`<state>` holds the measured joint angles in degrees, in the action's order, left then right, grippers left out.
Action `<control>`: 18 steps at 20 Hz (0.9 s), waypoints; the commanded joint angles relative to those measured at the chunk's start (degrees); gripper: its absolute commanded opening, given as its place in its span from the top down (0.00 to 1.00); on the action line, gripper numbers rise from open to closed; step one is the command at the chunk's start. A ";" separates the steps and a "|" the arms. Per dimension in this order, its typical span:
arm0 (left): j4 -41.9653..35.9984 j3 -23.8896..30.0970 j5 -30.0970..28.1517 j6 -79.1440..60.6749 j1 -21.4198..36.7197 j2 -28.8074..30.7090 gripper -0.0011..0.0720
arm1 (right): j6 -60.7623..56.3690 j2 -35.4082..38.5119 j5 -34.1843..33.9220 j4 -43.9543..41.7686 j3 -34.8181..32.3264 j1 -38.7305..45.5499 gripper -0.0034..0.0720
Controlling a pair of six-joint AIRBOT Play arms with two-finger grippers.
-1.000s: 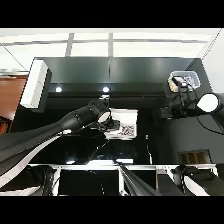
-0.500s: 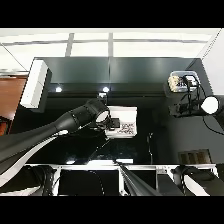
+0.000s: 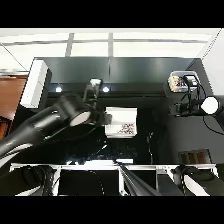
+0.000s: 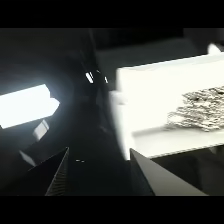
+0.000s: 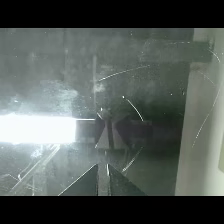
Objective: Fold the box and place the chain.
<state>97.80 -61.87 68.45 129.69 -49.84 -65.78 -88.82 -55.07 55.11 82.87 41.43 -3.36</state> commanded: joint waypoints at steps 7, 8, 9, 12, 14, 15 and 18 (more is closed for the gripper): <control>-2.64 25.16 -12.55 -20.06 24.87 20.72 0.38 | -0.39 0.04 0.04 -2.49 -0.33 0.02 0.88; -11.08 27.19 -16.59 -31.23 26.64 20.20 0.38 | -0.39 0.04 0.17 -2.73 -0.33 0.02 0.88; -22.73 28.81 -18.84 -48.26 27.85 18.91 0.38 | -0.42 0.02 0.17 -3.23 -0.33 0.02 0.88; -44.68 29.33 -16.39 -79.08 28.89 11.67 0.38 | -0.39 0.02 0.15 -4.42 -0.33 0.02 0.88; -47.98 29.31 -17.03 -91.95 28.06 6.49 0.10 | -0.39 0.02 0.15 -4.72 -0.33 0.02 0.88; -47.30 29.29 -17.29 -101.11 27.10 4.52 0.01 | -0.39 0.04 0.15 -4.83 -0.33 0.02 0.88; -50.14 27.91 -17.31 -122.46 25.73 0.59 0.01 | -0.42 0.02 0.76 -4.94 -0.33 0.02 0.88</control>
